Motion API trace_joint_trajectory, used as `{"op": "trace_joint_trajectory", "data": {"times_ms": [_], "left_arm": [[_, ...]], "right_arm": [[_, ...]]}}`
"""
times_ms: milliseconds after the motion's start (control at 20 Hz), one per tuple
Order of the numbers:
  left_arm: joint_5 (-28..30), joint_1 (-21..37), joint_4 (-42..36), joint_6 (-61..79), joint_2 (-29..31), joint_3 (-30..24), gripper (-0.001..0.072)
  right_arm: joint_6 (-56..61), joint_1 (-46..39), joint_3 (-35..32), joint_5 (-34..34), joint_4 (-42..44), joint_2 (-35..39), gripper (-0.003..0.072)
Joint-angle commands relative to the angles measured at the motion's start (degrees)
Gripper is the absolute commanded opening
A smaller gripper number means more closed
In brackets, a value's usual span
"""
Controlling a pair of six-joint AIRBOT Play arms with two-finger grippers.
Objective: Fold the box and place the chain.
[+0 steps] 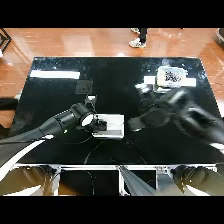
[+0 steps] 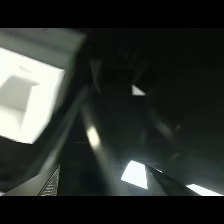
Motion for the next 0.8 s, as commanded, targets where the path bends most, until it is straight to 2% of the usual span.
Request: {"op": "trace_joint_trajectory", "data": {"times_ms": [0, 100, 200, 250, 350, 500, 700, 750], "left_arm": [[-0.2, 0.0, 0.2, 0.0, 0.0, 0.0, 0.0019], [-0.2, 0.0, 0.2, 0.0, 0.0, 0.0, 0.0019], [-0.3, 0.0, 0.2, 0.0, 0.0, 0.0, 0.0019], [-0.2, 0.0, 0.2, 0.0, 0.0, 0.0, 0.0019], [-0.3, 0.0, 0.2, 0.0, 0.0, 0.0, 0.0019], [-0.2, 0.0, 0.1, 0.0, 0.0, 0.0, 0.0019], [-0.3, 0.0, -0.1, 0.0, 0.0, 0.0, 0.0019], [-0.3, 0.0, -0.9, 0.0, 0.0, 0.0, 0.0019]], "right_arm": [[-5.5, -11.6, 0.1, -3.2, -11.0, 7.2, 0.0612], [-9.8, -22.5, 0.0, 1.6, -13.3, 5.7, 0.0612], [-11.9, -31.2, 0.2, 10.1, -12.2, 2.2, 0.0624], [-12.9, -34.9, 1.0, 13.9, -9.2, -0.7, 0.072], [-13.9, -39.6, 5.4, 18.2, -0.3, -8.2, 0.0719], [-8.1, -41.1, 17.5, 18.9, 3.6, -21.4, 0.0718], [5.5, -41.1, 35.6, 13.3, 4.9, -38.2, 0.0704], [8.1, -41.1, 38.9, 12.3, 6.6, -41.2, 0.0616]]}}
